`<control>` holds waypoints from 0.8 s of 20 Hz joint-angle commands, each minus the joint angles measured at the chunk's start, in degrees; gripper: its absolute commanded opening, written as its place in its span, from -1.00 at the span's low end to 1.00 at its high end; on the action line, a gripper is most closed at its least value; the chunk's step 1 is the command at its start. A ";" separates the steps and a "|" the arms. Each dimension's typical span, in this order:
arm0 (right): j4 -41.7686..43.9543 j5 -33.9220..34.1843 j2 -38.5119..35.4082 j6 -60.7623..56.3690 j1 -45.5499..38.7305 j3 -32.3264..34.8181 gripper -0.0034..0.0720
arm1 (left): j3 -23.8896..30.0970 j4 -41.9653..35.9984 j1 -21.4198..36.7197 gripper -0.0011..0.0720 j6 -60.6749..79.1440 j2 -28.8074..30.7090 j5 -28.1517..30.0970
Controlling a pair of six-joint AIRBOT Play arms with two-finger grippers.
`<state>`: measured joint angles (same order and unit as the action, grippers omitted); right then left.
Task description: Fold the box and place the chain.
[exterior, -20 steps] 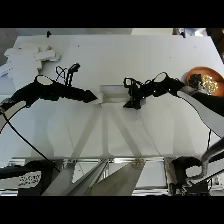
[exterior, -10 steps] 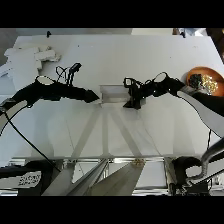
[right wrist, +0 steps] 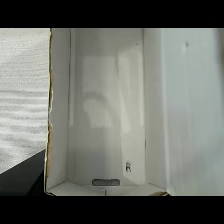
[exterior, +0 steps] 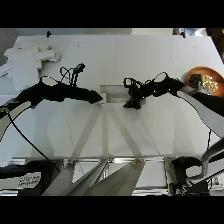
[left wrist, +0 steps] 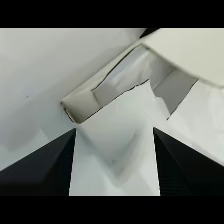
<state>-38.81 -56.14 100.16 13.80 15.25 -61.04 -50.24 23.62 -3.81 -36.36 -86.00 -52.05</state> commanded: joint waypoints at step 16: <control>0.00 -0.02 0.02 0.00 0.04 0.00 0.15 | -0.02 10.19 -8.44 0.50 -12.83 -0.24 14.19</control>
<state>-38.81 -56.14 100.16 13.80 15.25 -61.04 -50.24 28.86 -10.81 -45.39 -86.19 -41.58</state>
